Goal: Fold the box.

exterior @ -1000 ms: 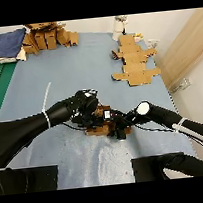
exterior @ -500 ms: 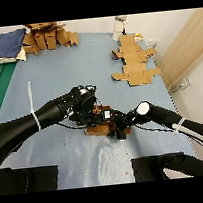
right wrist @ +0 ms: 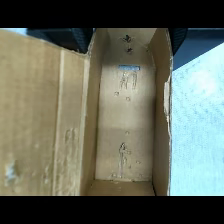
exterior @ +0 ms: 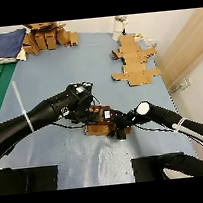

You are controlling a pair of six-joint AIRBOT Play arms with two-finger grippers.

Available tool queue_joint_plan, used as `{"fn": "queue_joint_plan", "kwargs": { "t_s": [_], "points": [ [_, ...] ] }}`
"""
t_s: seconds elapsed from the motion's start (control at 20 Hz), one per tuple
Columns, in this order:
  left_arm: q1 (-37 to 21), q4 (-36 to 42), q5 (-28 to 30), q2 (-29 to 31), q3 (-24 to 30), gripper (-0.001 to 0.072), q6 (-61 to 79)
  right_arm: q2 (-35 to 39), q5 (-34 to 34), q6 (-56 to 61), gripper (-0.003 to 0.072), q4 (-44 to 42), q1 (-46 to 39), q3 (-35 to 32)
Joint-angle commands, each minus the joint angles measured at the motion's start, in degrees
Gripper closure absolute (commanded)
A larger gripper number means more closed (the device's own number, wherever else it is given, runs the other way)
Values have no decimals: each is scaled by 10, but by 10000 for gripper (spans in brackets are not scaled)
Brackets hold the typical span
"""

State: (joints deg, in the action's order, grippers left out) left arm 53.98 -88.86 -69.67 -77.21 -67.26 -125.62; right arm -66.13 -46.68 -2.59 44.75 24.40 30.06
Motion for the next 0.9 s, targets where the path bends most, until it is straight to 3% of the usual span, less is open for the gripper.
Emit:
{"fn": "queue_joint_plan", "kwargs": {
  "t_s": [0.0,0.05,0.1,0.15,0.2,0.3,0.4,0.5,0.55,0.65,0.75,0.85],
  "points": [
    [-8,-14,-15,14,0,385,-5,0,0,0,197,0,0,0],
    [-12,-16,-23,16,0,398,-4,0,0,0,197,0,0,0],
    [-16,-21,-35,17,0,494,-2,0,0,0,197,0,0,0],
    [-16,-33,-50,18,0,496,7,0,0,0,197,0,0,0],
    [-16,-51,-66,19,0,664,18,0,0,0,197,0,0,0],
    [-17,-90,-71,30,16,699,54,0,0,0,197,0,0,0],
    [-43,-76,-21,61,61,700,122,0,0,0,197,0,0,0],
    [-99,35,68,106,121,700,345,0,0,0,197,0,0,0],
    [-136,137,94,126,148,700,518,0,0,0,197,0,0,0],
    [-221,299,94,139,175,700,727,0,0,0,197,0,0,0],
    [-293,355,98,128,177,698,803,0,2,0,197,0,0,0],
    [-336,357,151,108,177,698,856,0,6,0,197,0,0,0]
  ]
}}
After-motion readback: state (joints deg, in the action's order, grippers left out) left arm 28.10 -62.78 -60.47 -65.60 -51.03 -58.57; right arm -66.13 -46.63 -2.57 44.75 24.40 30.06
